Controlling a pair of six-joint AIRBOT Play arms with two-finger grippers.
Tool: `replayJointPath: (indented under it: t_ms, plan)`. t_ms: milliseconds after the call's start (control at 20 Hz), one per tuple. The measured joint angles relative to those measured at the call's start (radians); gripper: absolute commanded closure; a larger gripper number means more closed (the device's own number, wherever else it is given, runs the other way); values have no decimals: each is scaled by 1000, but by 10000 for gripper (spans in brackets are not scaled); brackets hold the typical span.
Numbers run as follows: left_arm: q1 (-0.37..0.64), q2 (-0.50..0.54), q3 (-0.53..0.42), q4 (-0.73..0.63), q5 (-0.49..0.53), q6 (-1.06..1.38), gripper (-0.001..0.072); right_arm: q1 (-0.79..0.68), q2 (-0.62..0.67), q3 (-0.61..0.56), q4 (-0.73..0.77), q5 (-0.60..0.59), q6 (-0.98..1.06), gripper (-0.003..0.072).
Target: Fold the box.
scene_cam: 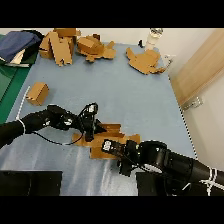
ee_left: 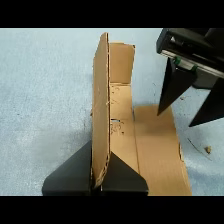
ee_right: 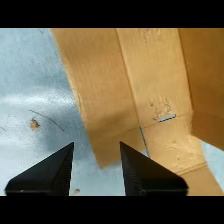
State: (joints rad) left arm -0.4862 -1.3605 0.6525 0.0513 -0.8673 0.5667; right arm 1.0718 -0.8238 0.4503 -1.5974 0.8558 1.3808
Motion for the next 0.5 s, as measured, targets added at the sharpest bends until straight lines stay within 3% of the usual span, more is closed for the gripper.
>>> replayJointPath:
  t_ms: [500]
  plan:
    - [0,0,0,-1,0,0,699,8,-24,0,-89,-40,-9,237]
